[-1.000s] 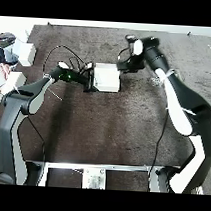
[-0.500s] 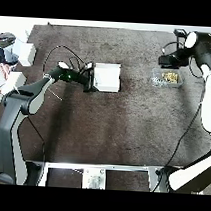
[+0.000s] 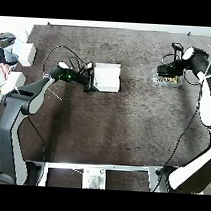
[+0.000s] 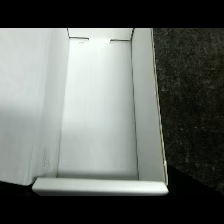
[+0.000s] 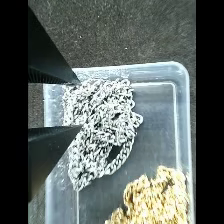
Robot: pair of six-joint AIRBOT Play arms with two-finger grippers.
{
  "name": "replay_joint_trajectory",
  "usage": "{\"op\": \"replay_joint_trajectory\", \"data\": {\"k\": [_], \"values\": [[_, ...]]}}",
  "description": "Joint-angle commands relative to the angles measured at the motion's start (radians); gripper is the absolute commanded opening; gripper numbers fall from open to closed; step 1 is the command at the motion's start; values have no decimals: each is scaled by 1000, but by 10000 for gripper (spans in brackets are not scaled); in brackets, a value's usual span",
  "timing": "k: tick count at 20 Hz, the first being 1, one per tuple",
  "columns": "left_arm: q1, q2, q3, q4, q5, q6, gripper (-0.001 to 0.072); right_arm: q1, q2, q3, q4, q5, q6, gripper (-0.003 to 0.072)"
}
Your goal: Fold the box and place the chain.
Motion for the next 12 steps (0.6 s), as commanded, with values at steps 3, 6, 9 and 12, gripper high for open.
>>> {"op": "replay_joint_trajectory", "data": {"k": [3, 6, 9, 12], "values": [[0, 0, 0, 1, 0, 0, 538, 14, -56, -3, 23, -3, -13, 273], [0, 0, 0, 0, 0, 0, 538, 14, -57, -3, 17, -13, -13, 157], [0, 0, 0, 0, 0, 0, 537, 14, -61, -3, 7, -12, -13, 161], [0, 0, 0, 1, 0, 0, 537, 14, -63, -3, 3, -12, -13, 161]]}}
